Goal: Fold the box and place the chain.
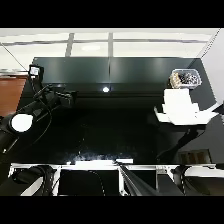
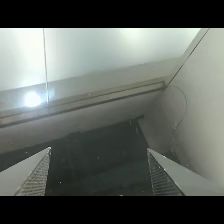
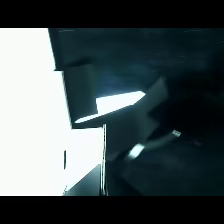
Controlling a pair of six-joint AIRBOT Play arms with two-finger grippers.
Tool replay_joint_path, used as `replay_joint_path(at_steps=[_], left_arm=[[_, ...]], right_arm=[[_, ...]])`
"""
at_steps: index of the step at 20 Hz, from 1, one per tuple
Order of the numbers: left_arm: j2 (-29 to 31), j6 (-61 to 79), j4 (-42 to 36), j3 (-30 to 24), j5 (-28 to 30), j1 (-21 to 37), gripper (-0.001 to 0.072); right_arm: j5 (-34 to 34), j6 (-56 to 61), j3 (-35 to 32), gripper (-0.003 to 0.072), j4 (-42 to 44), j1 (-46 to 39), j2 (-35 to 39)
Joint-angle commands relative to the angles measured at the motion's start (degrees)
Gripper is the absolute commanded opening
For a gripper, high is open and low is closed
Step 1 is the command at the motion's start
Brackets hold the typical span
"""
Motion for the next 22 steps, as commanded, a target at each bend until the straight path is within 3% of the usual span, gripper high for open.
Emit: replay_joint_path(at_steps=[1, 7, 13, 17, 19, 22], left_arm=[[-0.1, 0.0, -0.9, 0.0, -0.8, 0.0, 0.0707], [-2.2, 0.1, -5.9, 0.0, -9.3, -0.3, 0.0706], [-7.3, 0.1, -10.3, 0.0, -10.2, -4.0, 0.0708], [-12.3, -3.2, -11.8, 1.1, -10.6, -5.7, 0.0709], [-15.6, -5.6, -16.1, 3.8, -15.5, -4.2, 0.0709], [-23.0, 4.5, -23.9, 8.3, -29.1, -0.9, 0.0709]], right_arm=[[-0.7, -0.9, -7.9, 0.0022, 7.9, 2.6, 5.3], [-3.6, -0.9, -21.2, 0.0022, 22.9, 13.2, 15.2], [-23.1, -11.1, -45.5, 0.0022, 46.9, 29.0, 35.4], [-30.5, -14.5, -55.1, 0.0022, 49.0, 40.2, 40.6], [-32.3, -14.5, -56.6, 0.0022, 48.9, 44.1, 40.6], [-34.1, -14.5, -56.7, 0.0022, 48.9, 47.7, 40.6]])
